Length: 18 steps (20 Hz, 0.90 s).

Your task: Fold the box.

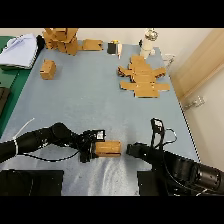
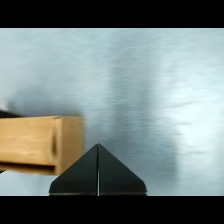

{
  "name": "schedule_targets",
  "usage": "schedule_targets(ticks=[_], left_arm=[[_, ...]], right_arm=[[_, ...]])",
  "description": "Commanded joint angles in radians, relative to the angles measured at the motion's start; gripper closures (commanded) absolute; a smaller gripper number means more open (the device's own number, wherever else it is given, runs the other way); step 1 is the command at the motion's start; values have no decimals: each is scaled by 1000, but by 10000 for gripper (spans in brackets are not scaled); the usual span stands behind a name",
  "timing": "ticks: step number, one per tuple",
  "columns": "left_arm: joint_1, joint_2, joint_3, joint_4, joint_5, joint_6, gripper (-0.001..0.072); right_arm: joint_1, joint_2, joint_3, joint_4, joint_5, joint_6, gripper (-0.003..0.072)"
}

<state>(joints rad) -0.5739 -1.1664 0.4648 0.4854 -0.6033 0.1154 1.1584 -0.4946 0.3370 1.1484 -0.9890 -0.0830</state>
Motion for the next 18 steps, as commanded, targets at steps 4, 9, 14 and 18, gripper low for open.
schedule_targets(ticks=[4,9,14,18], left_arm=[[0,1,1,-1,1,-3,293],[2,21,30,-21,2,-99,293],[2,53,73,-14,131,-192,292],[58,53,77,-14,448,-232,292]], right_arm=[[0,2,1,-103,-155,60,683],[0,2,1,-121,-155,60,683],[0,2,0,-121,-156,61,683],[0,2,0,-121,-156,60,683]])
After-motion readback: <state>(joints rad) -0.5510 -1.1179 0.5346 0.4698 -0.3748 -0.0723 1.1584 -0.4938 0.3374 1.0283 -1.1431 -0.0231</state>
